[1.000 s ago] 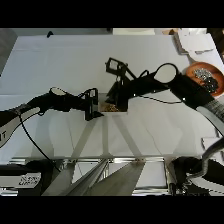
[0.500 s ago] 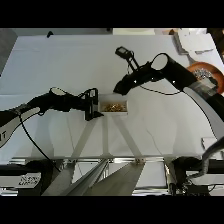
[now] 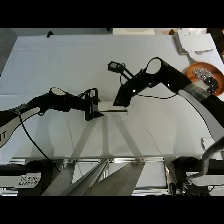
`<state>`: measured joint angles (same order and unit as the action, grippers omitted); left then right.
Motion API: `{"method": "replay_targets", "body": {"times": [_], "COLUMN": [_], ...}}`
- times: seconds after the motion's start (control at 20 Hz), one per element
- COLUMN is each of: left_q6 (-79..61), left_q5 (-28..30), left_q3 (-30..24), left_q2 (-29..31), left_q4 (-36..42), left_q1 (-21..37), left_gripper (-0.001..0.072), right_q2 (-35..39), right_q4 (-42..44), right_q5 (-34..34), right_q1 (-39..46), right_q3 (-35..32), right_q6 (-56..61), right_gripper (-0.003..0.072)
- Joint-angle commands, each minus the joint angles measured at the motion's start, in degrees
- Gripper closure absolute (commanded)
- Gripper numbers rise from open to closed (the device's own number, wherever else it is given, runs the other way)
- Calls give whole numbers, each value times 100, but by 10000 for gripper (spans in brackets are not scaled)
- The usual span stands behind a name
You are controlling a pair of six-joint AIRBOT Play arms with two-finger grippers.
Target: Fold the box and place the chain.
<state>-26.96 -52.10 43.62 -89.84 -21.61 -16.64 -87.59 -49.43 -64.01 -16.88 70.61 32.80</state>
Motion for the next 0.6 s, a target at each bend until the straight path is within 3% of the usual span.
{"method": "replay_targets", "body": {"times": [0.0,0.2,0.4,0.55], "left_q6": [-2,0,-2,-2], "left_q5": [0,-2,0,0], "left_q3": [-2,-2,-2,-2], "left_q2": [2,2,2,2], "left_q4": [-2,-2,-2,-2], "left_q1": [0,0,0,0], "left_gripper": [391,391,391,391], "right_q2": [468,713,778,962], "right_q4": [-271,-767,-863,-870], "right_q5": [1163,2087,2328,2479], "right_q1": [-238,-466,-651,-732], "right_q3": [-542,-1220,-1307,-1307], "right_q6": [-656,-649,-632,-634], "right_gripper": [262,266,288,386]}}
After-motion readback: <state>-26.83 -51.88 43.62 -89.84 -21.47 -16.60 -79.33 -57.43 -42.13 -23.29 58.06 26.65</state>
